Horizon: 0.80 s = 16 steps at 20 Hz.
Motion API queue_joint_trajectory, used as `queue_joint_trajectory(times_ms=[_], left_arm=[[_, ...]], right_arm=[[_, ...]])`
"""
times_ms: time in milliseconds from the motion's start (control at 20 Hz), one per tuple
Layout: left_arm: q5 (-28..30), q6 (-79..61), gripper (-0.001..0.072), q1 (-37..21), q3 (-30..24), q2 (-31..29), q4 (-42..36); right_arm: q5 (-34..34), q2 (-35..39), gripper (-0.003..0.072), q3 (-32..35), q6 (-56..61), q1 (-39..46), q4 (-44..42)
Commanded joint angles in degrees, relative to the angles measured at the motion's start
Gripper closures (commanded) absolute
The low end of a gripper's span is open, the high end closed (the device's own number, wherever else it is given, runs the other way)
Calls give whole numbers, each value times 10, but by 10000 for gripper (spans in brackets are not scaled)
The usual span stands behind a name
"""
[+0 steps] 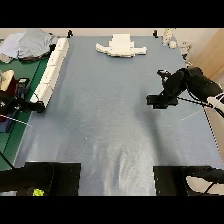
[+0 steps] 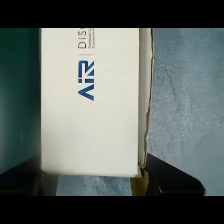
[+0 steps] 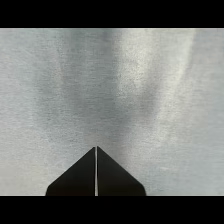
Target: Fold the box.
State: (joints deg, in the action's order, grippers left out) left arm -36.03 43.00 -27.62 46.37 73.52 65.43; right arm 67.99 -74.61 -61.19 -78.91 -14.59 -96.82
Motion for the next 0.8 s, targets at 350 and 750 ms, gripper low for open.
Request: queue_joint_trajectory(times_ms=[350,750], left_arm=[[63,0,185,17,25,45,-3],[43,0,173,22,24,45,-39]], right_arm=[[0,0,664,0,0,0,0],[0,0,664,0,0,0,0]])
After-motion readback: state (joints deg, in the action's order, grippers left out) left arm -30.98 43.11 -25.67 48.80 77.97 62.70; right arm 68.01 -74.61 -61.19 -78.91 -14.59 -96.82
